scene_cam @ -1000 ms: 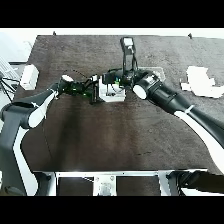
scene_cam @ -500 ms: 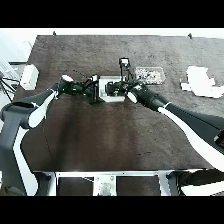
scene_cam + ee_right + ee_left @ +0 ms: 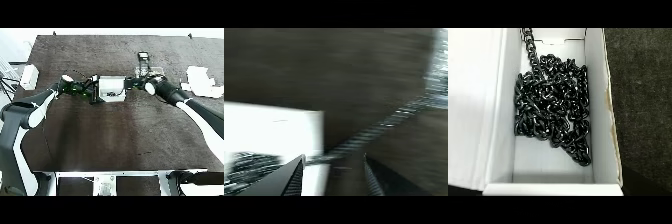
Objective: Fold the box and place the chain.
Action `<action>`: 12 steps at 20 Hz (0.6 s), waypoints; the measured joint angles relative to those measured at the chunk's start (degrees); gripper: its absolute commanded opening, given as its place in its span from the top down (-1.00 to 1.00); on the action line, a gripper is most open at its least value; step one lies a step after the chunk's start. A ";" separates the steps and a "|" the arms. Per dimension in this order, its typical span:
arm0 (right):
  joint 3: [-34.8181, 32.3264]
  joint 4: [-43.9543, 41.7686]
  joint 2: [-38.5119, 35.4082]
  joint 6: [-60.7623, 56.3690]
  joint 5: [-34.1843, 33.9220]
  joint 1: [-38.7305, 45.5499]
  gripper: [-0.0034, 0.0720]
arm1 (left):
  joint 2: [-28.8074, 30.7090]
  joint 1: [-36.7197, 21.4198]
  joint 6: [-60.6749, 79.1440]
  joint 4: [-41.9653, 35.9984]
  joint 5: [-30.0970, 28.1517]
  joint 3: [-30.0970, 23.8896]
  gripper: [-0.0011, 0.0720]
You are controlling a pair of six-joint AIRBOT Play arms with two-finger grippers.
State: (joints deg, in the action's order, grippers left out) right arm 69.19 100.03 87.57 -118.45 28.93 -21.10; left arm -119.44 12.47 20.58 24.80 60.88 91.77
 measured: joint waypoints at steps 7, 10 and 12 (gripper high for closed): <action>-0.31 -10.38 7.43 5.75 -7.28 7.41 -0.24 | 0.00 0.02 0.02 0.00 -0.20 0.00 -0.28; 2.12 -14.34 11.85 8.37 -9.11 8.09 -0.24 | 0.00 0.02 0.02 0.00 -0.24 0.00 -0.28; 4.50 -18.43 14.67 11.58 -9.77 8.22 -0.23 | 0.00 0.02 0.02 0.00 -0.24 0.00 -0.28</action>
